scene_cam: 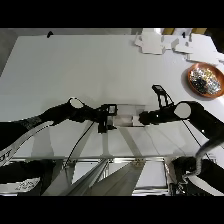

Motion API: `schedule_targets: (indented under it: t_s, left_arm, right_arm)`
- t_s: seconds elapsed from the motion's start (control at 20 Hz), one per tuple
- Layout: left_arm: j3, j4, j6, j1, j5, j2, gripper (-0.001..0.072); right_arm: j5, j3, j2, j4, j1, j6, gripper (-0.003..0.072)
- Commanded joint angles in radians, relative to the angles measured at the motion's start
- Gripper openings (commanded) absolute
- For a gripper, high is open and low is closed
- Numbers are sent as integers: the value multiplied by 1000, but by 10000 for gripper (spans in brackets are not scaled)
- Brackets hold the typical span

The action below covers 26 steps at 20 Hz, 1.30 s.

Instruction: Fold the box and place the chain.

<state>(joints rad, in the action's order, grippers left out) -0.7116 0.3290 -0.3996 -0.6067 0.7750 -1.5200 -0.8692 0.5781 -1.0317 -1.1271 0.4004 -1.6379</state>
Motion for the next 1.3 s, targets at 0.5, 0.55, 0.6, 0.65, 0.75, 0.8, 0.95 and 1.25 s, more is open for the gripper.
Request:
schedule_targets:
  t_s: [0.5, 0.55, 0.6, 0.65, 0.75, 0.8, 0.95, 1.25]
  left_arm:
    - [0, 0, 0, 1, 0, 0, 209]
    - [0, 0, 0, 1, 0, 0, 209]
    - [0, 0, 0, 1, 0, 0, 209]
    - [0, 0, 0, 1, 0, 0, 209]
    - [0, 0, 0, 1, 0, 0, 209]
    - [0, 0, 0, 1, 0, 0, 209]
    - [0, 0, 0, 1, 0, 0, 209]
    - [0, 0, 0, 1, 0, 0, 209]
  right_arm:
    - [-109, 193, -236, -307, 156, -403, 230]
    - [-119, 202, -248, -320, 166, -411, 230]
    - [-121, 203, -257, -328, 176, -433, 229]
    - [-119, 203, -260, -333, 185, -443, 229]
    - [-120, 203, -260, -336, 186, -453, 212]
    - [-125, 203, -260, -340, 186, -453, 187]
    - [-134, 203, -260, -343, 187, -453, 85]
    - [-140, 203, -257, -346, 186, -449, 39]
